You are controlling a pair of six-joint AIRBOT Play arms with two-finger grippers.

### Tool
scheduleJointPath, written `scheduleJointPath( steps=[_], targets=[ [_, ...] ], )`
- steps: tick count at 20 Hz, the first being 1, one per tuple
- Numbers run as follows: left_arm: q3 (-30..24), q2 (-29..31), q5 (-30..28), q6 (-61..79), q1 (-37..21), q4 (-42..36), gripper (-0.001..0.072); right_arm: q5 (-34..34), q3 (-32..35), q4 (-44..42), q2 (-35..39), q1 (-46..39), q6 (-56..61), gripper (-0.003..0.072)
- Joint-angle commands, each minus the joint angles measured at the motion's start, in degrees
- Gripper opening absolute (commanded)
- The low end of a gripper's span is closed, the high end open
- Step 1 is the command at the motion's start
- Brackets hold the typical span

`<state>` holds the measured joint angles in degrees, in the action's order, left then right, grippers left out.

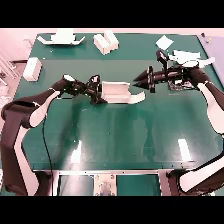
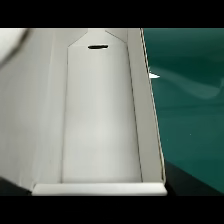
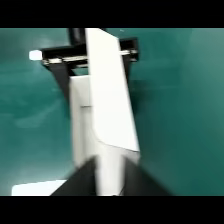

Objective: Fold the box and place the chain.

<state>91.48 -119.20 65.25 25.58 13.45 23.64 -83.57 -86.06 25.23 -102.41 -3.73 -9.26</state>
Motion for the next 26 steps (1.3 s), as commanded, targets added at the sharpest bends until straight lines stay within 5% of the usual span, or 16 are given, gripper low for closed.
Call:
scheduleJointPath(
  steps=[1,5,11,17,26],
  targets=[
    [0.0,-0.04,-0.28,-0.04,-0.04,-0.11,0.0391,-8.11,0.57,-0.11,0.74,0.55,5.29,0.0019],
    [0.0,-0.04,-0.26,-0.04,-0.04,-0.11,0.0391,-7.1,0.59,-0.07,0.31,4.87,9.7,0.0018],
    [0.0,-0.04,-0.24,-0.04,-0.04,-0.11,0.0391,13.4,0.5,0.74,-1.79,8.0,7.45,0.0017],
    [0.0,-0.04,-0.24,-0.04,-0.04,-0.11,0.0391,21.99,0.17,0.7,-3.08,7.93,5.73,0.0017],
    [0.0,-0.04,-0.07,-0.04,-0.04,-0.11,0.0391,22.56,-3.72,-0.17,-9.73,8.33,6.97,0.0017]
  ],
)
